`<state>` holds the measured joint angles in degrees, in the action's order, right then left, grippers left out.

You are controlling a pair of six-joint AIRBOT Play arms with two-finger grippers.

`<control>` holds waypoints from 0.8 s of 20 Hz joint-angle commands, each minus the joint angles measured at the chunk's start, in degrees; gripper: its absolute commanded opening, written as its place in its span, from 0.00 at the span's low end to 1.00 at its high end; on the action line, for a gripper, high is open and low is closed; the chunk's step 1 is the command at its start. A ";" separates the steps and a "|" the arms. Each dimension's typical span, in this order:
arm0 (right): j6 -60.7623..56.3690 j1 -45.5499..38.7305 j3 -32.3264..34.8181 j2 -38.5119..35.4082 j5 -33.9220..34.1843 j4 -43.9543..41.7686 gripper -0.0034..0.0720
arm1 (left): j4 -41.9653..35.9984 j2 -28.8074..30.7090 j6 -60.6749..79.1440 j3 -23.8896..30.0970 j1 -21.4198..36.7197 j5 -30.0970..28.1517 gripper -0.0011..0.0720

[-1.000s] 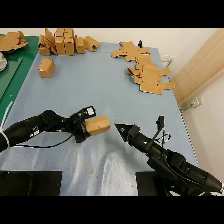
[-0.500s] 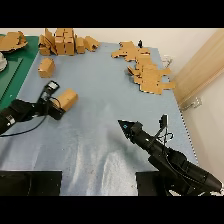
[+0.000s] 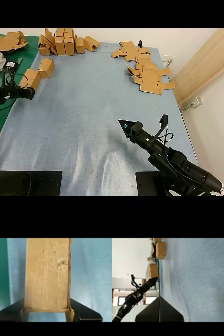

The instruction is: Fold the box.

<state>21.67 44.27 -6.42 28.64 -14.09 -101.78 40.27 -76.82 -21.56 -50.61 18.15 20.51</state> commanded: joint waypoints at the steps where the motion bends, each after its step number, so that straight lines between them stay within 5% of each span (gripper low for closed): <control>1: -0.04 -0.02 -0.07 -0.04 -0.02 -0.04 0.05 | 0.02 -7.19 -3.67 -7.76 1.46 3.45 0.74; 10: -0.04 -0.02 -0.07 -0.04 -0.04 -0.04 0.05 | 0.02 -13.31 -3.34 -10.54 -0.31 4.92 0.74; 12: -0.02 -0.02 -0.07 -0.04 -0.02 -0.04 0.05 | 0.00 -13.31 -3.39 -10.58 -0.31 4.74 0.97; 16: -0.02 -0.02 -0.07 -0.04 -0.02 -0.02 0.05 | 0.02 -13.05 -4.50 -10.75 -0.20 6.23 0.97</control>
<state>21.65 44.27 -6.42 28.64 -14.09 -101.78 40.29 -89.93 -25.12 -61.17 17.82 25.76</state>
